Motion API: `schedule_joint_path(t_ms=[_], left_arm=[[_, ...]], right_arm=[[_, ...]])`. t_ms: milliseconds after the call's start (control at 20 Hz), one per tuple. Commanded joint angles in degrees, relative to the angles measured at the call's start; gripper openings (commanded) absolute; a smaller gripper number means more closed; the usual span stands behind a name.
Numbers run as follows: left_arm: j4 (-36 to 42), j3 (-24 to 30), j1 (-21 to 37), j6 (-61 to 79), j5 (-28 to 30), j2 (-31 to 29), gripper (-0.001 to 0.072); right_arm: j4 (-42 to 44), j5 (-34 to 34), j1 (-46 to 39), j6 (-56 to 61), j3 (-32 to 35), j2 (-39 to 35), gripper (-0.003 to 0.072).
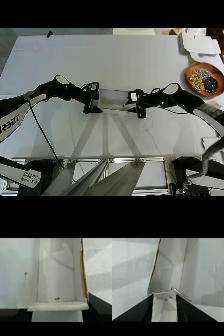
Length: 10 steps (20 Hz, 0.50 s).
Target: Fold the box and place the chain.
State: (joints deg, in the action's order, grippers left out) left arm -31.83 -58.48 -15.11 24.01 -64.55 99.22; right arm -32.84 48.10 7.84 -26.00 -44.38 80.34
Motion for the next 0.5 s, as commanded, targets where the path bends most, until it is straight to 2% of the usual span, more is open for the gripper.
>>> schedule_joint_path(t_ms=[0, 100, 150, 350, 450], left_arm=[[0.07, 0.02, 0.00, 0.00, 0.07, 0.00, 0.0278], [0.07, 0.02, 0.00, 0.00, 0.07, 0.00, 0.0278], [0.07, 0.02, 0.00, 0.00, 0.07, 0.00, 0.0278], [0.07, 0.02, 0.00, 0.00, 0.07, 0.00, 0.0278], [0.09, 0.02, 0.00, 0.00, 0.07, 0.00, 0.0278]], right_arm=[[0.31, -1.27, 1.03, 0.02, 0.00, 0.04, 0.0313], [0.31, -1.22, 1.03, 0.11, 0.00, 0.04, 0.0164], [0.39, -1.11, 1.03, 0.24, 0.00, 0.04, 0.0151], [0.39, -0.76, 1.03, 0.26, 0.00, 0.04, 0.0165], [0.48, -1.07, 1.03, 0.42, 0.00, 0.04, 0.0254]])
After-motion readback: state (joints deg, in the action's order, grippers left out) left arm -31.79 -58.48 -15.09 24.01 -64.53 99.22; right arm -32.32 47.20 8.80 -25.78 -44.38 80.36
